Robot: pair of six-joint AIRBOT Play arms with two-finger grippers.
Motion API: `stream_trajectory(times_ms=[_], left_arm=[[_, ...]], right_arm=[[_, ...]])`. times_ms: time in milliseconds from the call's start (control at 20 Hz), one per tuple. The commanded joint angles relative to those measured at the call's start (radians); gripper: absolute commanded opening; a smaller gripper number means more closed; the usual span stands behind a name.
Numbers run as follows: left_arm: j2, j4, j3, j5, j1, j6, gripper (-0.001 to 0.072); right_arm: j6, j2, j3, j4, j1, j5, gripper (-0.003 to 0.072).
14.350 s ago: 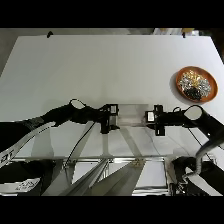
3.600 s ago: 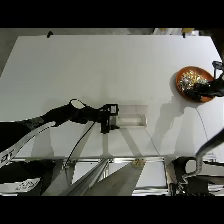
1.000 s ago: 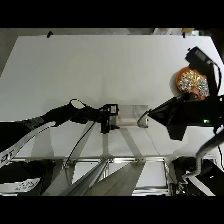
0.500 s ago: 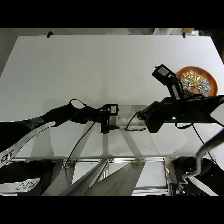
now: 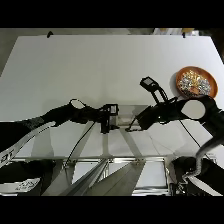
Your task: Fold the box and place the chain.
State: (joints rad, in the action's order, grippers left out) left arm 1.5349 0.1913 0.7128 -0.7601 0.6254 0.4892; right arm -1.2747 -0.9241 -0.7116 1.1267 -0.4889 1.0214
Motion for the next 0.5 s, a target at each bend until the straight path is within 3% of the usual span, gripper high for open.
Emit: stream_trajectory(times_ms=[0,50,150,350,450], left_arm=[[0.000,0.000,0.000,0.000,0.000,0.000,0.0152],[0.000,0.000,0.000,0.000,0.000,0.000,0.0152],[0.000,0.000,0.000,0.000,0.000,0.000,0.0152],[0.000,0.000,0.000,0.000,0.000,0.000,0.0152],[0.000,0.000,0.000,0.000,0.000,0.000,0.0152]], right_arm=[[0.000,-0.053,0.034,0.002,-0.001,-0.029,0.0066],[0.000,-0.050,0.034,0.002,-0.001,-0.036,0.0135],[0.000,-0.032,0.034,0.002,0.011,-0.042,0.0200],[0.024,0.076,0.034,0.002,0.100,-0.010,0.0199],[0.138,0.138,0.034,0.003,0.158,0.050,0.0197]])
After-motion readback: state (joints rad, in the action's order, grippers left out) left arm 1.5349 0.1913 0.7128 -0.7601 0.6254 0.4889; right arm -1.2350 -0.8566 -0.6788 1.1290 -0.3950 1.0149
